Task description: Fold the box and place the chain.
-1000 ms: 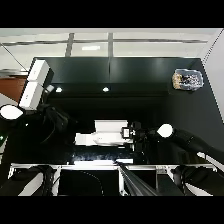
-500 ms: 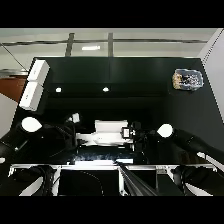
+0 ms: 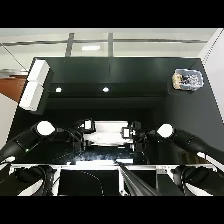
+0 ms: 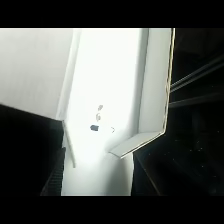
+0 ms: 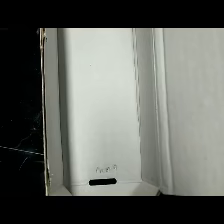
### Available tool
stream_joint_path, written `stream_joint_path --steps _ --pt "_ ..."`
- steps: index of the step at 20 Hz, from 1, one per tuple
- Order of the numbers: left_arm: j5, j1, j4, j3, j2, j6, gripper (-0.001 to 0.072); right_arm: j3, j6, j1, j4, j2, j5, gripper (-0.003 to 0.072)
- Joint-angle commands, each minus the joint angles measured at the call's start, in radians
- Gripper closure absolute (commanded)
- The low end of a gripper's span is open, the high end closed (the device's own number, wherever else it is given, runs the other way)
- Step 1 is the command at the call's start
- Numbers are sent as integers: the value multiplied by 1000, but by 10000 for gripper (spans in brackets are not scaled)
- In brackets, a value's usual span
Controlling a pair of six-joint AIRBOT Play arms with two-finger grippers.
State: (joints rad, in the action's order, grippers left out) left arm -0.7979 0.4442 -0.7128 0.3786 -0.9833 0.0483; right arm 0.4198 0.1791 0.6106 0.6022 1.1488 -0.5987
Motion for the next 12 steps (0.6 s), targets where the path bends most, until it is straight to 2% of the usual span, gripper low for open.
stream_joint_path --steps 1,3,6,9,12 --pt "-28 8 23 0 -10 0 322 0 0 0 0 1 0 225" --pt "-48 18 22 0 -10 0 324 0 0 0 0 1 0 225" --pt "-17 25 22 0 -10 0 374 0 0 0 0 1 0 225" --pt "32 25 22 0 -10 0 379 0 0 0 0 1 0 225" --pt "39 25 22 0 -10 0 379 0 0 0 0 1 0 225"
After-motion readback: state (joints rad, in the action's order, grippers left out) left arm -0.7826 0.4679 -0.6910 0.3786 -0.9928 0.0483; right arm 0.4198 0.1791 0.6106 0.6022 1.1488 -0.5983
